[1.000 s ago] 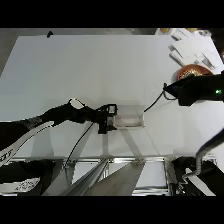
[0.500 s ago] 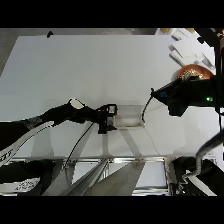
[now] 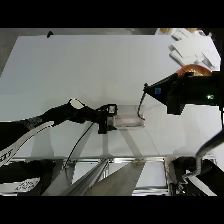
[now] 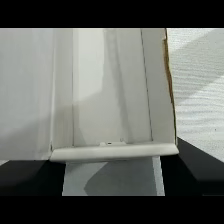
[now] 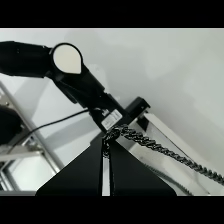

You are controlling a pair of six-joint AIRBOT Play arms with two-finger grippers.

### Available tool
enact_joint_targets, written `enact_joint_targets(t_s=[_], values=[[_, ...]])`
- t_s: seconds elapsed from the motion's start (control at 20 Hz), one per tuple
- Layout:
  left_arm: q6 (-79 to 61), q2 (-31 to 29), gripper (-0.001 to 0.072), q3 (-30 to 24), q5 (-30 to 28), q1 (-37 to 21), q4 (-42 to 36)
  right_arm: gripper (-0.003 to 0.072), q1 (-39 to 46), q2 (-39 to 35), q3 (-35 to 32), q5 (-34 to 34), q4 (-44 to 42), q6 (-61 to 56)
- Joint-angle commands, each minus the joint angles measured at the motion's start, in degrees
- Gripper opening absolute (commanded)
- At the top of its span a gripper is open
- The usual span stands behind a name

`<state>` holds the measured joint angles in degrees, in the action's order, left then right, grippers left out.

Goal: Fold the box and place the chain.

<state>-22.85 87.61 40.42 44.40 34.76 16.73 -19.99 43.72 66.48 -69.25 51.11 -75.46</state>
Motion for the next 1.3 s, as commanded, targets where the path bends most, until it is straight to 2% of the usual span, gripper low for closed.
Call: enact_joint_targets(t_s=[0.0, 0.15, 0.4, 0.65, 1.0, 1.25], values=[[-0.02, -0.02, 0.0314, 0.0, -0.02, -0.04, 0.0, 0.0016, -0.07, -0.04, -0.04, 2.14, -3.58, 1.14], [-0.02, -0.04, 0.0314, 0.0, -0.02, -0.04, 0.0, 0.0016, -0.07, -0.04, -0.81, 2.23, -3.26, 1.07], [-0.02, -0.04, 0.0314, 0.0, 0.0, -0.04, 0.0, 0.0016, -0.07, -0.2, -2.62, 3.96, -9.62, 2.49], [-0.02, -0.04, 0.0314, 0.0, -0.02, -0.04, 0.0, 0.0016, -0.07, -0.5, -4.07, 2.49, -4.35, 2.01], [-0.02, -0.02, 0.0314, 0.0, -0.02, -0.04, 0.0, 0.0017, -0.07, -0.5, -16.11, 2.89, -3.08, 2.73], [-0.02, -0.02, 0.0314, 0.0, -0.02, -0.04, 0.0, 0.0017, -0.07, -0.26, -24.33, 7.48, -3.21, 3.54]])
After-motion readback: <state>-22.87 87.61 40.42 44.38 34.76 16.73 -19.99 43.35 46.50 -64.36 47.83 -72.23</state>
